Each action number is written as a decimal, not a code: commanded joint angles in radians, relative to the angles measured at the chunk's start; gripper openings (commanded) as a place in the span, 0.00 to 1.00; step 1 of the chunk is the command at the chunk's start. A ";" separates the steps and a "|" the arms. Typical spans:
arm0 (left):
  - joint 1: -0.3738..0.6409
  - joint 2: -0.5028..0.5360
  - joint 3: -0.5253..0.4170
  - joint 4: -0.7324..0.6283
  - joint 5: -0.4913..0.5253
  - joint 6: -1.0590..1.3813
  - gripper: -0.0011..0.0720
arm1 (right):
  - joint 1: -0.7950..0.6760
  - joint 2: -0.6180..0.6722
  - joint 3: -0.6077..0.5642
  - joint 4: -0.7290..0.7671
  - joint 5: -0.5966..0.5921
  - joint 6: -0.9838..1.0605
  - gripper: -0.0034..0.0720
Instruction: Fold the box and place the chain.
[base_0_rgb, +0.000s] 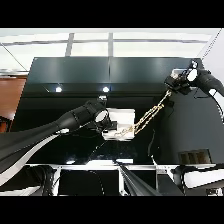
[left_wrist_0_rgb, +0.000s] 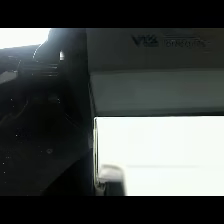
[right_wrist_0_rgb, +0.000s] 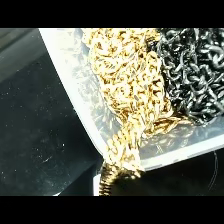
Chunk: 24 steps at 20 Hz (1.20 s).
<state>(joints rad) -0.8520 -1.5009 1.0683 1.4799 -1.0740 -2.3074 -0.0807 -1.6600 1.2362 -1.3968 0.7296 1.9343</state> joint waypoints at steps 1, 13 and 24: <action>0.000 0.000 0.001 0.000 0.000 0.000 0.06 | -0.001 0.013 0.013 -0.010 0.069 -0.037 0.07; 0.000 0.000 0.001 0.000 0.000 0.000 0.06 | 0.044 0.711 0.063 0.169 0.422 -0.453 0.07; 0.000 0.000 0.001 0.000 0.000 0.000 0.06 | 0.158 0.836 -0.064 0.617 0.701 -0.645 0.07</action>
